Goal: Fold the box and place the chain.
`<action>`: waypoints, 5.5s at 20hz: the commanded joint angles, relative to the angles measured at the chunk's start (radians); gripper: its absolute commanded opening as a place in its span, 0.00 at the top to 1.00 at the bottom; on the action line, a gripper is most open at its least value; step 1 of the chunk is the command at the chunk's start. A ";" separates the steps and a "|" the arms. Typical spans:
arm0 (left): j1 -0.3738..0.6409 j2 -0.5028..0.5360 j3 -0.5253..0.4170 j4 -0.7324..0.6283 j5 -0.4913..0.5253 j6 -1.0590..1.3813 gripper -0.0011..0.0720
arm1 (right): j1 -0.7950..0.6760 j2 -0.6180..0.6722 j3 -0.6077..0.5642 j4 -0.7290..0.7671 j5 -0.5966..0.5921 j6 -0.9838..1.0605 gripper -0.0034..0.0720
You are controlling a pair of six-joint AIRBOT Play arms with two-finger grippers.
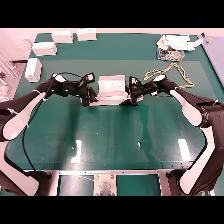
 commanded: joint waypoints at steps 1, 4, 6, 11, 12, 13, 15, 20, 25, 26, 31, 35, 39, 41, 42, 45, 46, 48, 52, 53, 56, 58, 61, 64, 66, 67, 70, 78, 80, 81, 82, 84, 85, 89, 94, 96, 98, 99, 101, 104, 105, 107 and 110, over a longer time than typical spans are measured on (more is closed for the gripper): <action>-0.022 -0.001 0.000 -0.016 -0.002 0.010 0.59 | 0.000 0.000 0.000 0.000 0.000 0.000 0.19; -0.040 -0.001 0.000 -0.027 0.030 0.013 0.59 | 0.000 0.000 0.000 0.000 0.000 0.000 0.19; -0.049 -0.001 0.000 -0.055 0.034 0.050 0.58 | 0.000 0.000 0.000 0.000 0.000 0.000 0.19; -0.064 -0.007 0.000 -0.082 0.053 0.063 0.45 | 0.000 0.000 0.000 0.000 0.000 0.000 0.19; -0.064 -0.011 0.000 -0.082 0.051 0.062 0.35 | 0.000 0.000 0.000 0.000 0.000 0.000 0.19; -0.064 -0.016 0.000 -0.086 0.051 0.061 0.29 | 0.000 0.000 0.000 0.000 0.000 0.000 0.19; -0.064 -0.023 -0.001 -0.085 0.051 0.061 0.24 | 0.000 0.000 0.000 0.000 0.000 0.000 0.19; -0.064 -0.023 -0.001 -0.086 0.049 0.061 0.04 | 0.000 0.000 0.000 0.000 0.000 0.000 0.19; -0.064 -0.023 -0.001 -0.088 0.052 0.055 0.00 | 0.000 0.000 0.000 0.000 0.000 0.000 0.19; -0.064 -0.023 -0.001 -0.088 0.055 0.055 0.00 | 0.000 0.000 0.000 0.000 0.000 0.000 0.19; -0.060 -0.022 0.002 -0.087 0.089 0.063 0.18 | 0.000 0.000 0.000 0.000 0.000 0.000 0.19; -0.039 -0.013 0.006 -0.088 0.085 0.122 0.67 | 0.000 0.000 0.000 0.000 0.000 0.000 0.19; -0.008 -0.012 0.006 -0.089 0.061 0.134 0.67 | 0.000 0.000 0.000 0.000 0.000 0.000 0.19; 0.013 -0.012 0.006 -0.089 0.053 0.134 0.67 | 0.000 0.000 0.000 0.000 0.000 0.000 0.19; 0.022 -0.012 0.006 -0.089 0.053 0.133 0.67 | 0.000 0.000 0.000 0.000 0.000 0.000 0.19; 0.034 -0.005 0.006 -0.107 0.053 0.134 0.82 | 0.000 0.000 0.000 0.000 0.000 0.000 0.19; 0.040 0.005 0.006 -0.109 0.054 0.136 0.96 | 0.000 0.000 0.000 0.000 0.000 0.000 0.19; 0.048 0.033 0.006 -0.110 0.074 0.132 0.96 | 0.000 0.000 0.000 0.000 0.000 0.000 0.19; 0.081 0.095 0.006 -0.083 0.080 -0.035 0.96 | 0.000 0.000 0.000 0.000 0.000 0.000 0.19; 0.097 0.106 0.006 -0.071 0.080 -0.122 0.96 | 0.000 0.000 0.000 0.000 0.000 0.000 0.19; 0.169 0.126 0.006 -0.054 0.050 -0.512 0.96 | 0.000 0.000 0.000 0.000 0.000 0.000 0.19; 0.218 0.125 0.006 -0.020 -0.026 -0.719 0.96 | 0.000 0.000 0.000 0.000 0.000 0.000 0.19; 0.246 0.121 -0.004 0.087 -0.104 -0.941 0.96 | 0.000 0.000 0.000 0.000 0.000 0.000 0.19; 0.220 0.118 -0.049 0.148 -0.124 -1.027 0.96 | 0.000 0.000 0.000 0.000 0.000 0.000 0.19; 0.215 0.118 -0.089 0.155 -0.118 -1.046 0.96 | 0.000 0.000 0.000 0.000 0.000 0.000 0.19; 0.215 0.118 -0.106 0.157 -0.105 -1.049 0.96 | 0.000 0.000 0.000 0.000 0.000 0.000 0.19; 0.215 0.118 -0.125 0.207 -0.054 -1.073 0.96 | 0.000 0.000 0.000 0.000 0.000 0.000 0.19; 0.215 0.118 -0.125 0.245 -0.036 -1.099 0.96 | 0.000 0.000 0.000 0.000 0.000 0.000 0.19; 0.215 0.118 -0.125 0.273 -0.035 -1.120 0.96 | 0.000 0.000 0.000 0.000 0.000 0.000 0.19; 0.214 0.118 -0.125 0.267 -0.035 -1.122 0.96 | 0.000 0.000 0.000 0.000 0.000 0.000 0.19; 0.206 0.118 -0.125 0.251 -0.035 -1.121 0.96 | 0.000 0.000 0.000 0.000 0.000 0.000 0.19; 0.172 0.118 -0.125 0.235 -0.037 -1.117 0.96 | 0.000 0.000 0.000 0.000 0.000 0.000 0.19; 0.149 0.118 -0.125 0.233 -0.034 -1.117 0.96 | 0.000 0.000 0.000 0.000 0.000 0.000 0.19; 0.080 0.118 -0.125 0.187 -0.013 -1.116 0.96 | 0.000 0.000 0.000 0.000 0.000 0.000 0.19; 0.035 0.118 -0.125 0.098 0.009 -1.089 0.96 | 0.000 0.000 0.000 0.000 0.000 0.000 0.19; 0.023 0.118 -0.125 0.079 0.010 -1.067 0.96 | 0.000 0.000 0.000 0.000 0.000 0.000 0.19; 0.010 0.118 -0.125 0.058 0.022 -1.063 0.96 | 0.000 0.000 0.000 0.000 0.000 0.000 0.19; 0.004 0.119 -0.125 0.052 0.027 -1.063 0.96 | 0.000 0.000 0.000 0.000 0.000 0.000 0.19; 0.004 0.119 -0.125 0.050 0.028 -1.064 0.96 | 0.000 0.000 0.000 0.000 0.000 0.000 0.19; 0.004 0.119 -0.125 0.045 0.028 -1.064 0.96 | 0.000 0.000 0.000 0.000 0.000 0.000 0.19; 0.004 0.119 -0.125 0.043 0.029 -1.064 0.96 | 0.000 0.000 0.000 0.000 0.000 0.000 0.19; 0.004 0.119 -0.125 0.043 0.031 -1.064 0.96 | 0.000 0.000 0.000 0.000 0.000 0.000 0.19; 0.004 0.123 -0.120 0.040 0.044 -1.064 0.96 | 0.000 0.000 0.000 0.000 0.000 0.000 0.19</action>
